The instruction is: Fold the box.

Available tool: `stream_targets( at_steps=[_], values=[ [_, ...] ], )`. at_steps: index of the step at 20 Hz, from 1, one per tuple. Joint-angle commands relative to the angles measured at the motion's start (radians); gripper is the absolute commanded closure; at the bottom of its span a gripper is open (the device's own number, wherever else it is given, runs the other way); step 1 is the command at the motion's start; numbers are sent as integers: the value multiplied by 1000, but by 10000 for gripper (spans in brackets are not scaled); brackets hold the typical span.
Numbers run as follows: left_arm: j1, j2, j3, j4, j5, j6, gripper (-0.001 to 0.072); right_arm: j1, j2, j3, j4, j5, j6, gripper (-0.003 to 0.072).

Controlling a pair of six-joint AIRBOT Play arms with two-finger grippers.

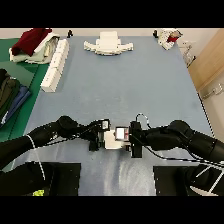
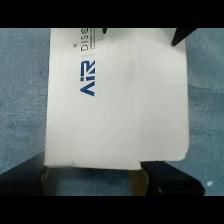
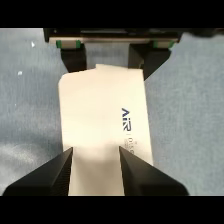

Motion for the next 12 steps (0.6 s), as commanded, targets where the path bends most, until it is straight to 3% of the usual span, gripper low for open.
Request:
stream_targets(
  at_steps=[1,5,10,12],
  values=[
    [0,0,1,0,0,0,205,61,-34,10,-159,40,108,226],
    [0,0,1,0,0,0,204,101,-39,55,-321,65,222,227],
    [0,0,1,0,0,0,204,124,-39,63,-324,53,221,251],
    [0,0,1,0,0,1,204,129,-39,63,-324,50,221,309]
  ],
)
